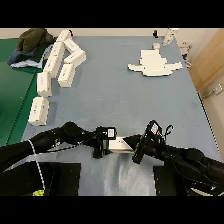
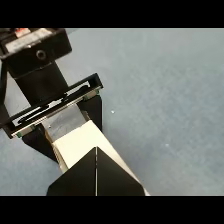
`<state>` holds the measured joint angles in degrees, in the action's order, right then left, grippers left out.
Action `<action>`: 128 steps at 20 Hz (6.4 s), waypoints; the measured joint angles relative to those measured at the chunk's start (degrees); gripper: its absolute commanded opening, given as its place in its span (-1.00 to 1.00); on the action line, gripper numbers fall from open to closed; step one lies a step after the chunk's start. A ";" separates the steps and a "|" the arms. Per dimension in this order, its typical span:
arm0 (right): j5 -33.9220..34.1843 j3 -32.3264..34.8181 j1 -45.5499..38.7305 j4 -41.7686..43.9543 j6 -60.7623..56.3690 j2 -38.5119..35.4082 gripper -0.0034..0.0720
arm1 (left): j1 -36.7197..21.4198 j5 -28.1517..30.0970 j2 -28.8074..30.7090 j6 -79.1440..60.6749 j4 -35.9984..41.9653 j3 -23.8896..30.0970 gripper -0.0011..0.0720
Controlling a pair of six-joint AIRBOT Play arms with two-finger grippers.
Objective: Fold the box.
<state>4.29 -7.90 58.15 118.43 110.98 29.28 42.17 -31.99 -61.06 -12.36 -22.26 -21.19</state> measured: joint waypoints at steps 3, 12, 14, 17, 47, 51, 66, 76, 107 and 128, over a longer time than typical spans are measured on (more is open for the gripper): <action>1.84 -2.54 -2.60 -3.89 0.02 0.66 -0.90 | 0.00 0.00 0.00 0.00 -0.02 0.00 0.42; 30.34 -30.88 -26.60 -18.93 -8.04 16.39 -0.90 | 0.00 0.00 0.00 0.00 -0.02 0.00 0.42; 38.16 -38.32 -32.41 -19.87 -10.25 22.23 -0.90 | 0.00 0.00 0.00 -0.02 -0.02 0.00 0.42; 45.46 -45.42 -38.56 -20.59 -11.80 29.86 -0.90 | 0.00 0.00 0.00 -0.02 -0.02 0.00 0.42; 52.04 -50.51 -44.33 -21.62 -19.50 42.66 -0.90 | -22.08 1.36 16.98 45.11 -23.08 -0.90 0.42; 52.02 -50.51 -44.33 -21.62 -19.50 42.66 -0.90 | -36.15 4.70 14.62 58.90 -32.37 -1.84 0.42; 52.00 -50.51 -44.33 -21.59 -19.52 42.66 -0.90 | -48.11 9.84 -15.41 64.65 -36.89 -25.22 0.42; 52.00 -50.51 -44.33 -21.59 -19.52 42.66 -0.90 | -48.22 8.07 -27.15 63.10 -36.98 -38.58 0.42; 52.00 -50.51 -44.33 -21.62 -19.50 42.66 -0.90 | -49.75 4.72 -26.60 62.93 -37.11 -40.28 0.93; 52.00 -50.51 -44.33 -21.59 -19.52 42.66 -0.90 | -48.57 -38.45 -0.70 71.12 -34.60 -38.86 -0.95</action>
<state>56.29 -58.41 13.82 96.84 91.46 71.94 -6.39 -70.43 -61.76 58.76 -56.86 -60.05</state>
